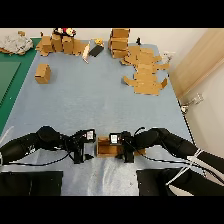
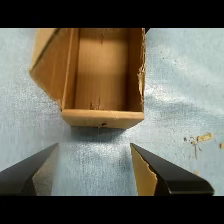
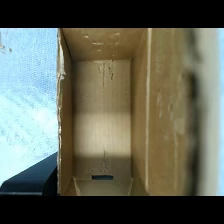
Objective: Fold the box.
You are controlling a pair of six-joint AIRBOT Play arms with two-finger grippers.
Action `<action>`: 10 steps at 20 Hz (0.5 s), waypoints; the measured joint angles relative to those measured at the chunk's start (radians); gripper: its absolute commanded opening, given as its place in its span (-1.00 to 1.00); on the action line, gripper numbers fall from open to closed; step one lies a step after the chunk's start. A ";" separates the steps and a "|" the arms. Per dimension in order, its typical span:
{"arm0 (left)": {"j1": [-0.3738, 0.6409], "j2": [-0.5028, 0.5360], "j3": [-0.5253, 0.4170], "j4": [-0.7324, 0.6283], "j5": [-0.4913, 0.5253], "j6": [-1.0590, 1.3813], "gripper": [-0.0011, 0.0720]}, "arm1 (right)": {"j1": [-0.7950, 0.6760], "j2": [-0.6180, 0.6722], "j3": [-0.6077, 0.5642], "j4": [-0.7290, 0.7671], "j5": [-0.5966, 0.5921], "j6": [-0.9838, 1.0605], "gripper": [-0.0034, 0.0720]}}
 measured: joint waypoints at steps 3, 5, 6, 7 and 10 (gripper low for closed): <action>-0.047 -0.007 0.002 -0.003 0.072 -0.010 0.94 | 0.000 0.000 0.000 0.000 0.000 0.000 0.46; -0.069 -0.009 0.002 -0.006 0.117 -0.039 0.94 | 0.000 0.000 0.000 0.000 0.000 0.000 0.46; -0.075 -0.009 0.002 -0.006 0.134 -0.051 0.94 | 0.000 0.000 0.000 0.000 0.000 0.000 0.46; -0.080 -0.010 0.002 -0.007 0.146 -0.060 0.94 | 0.000 0.000 0.000 0.000 0.000 0.000 0.46; -0.088 -0.010 0.002 -0.007 0.156 -0.078 0.94 | 0.000 0.000 0.000 0.000 0.000 0.000 0.46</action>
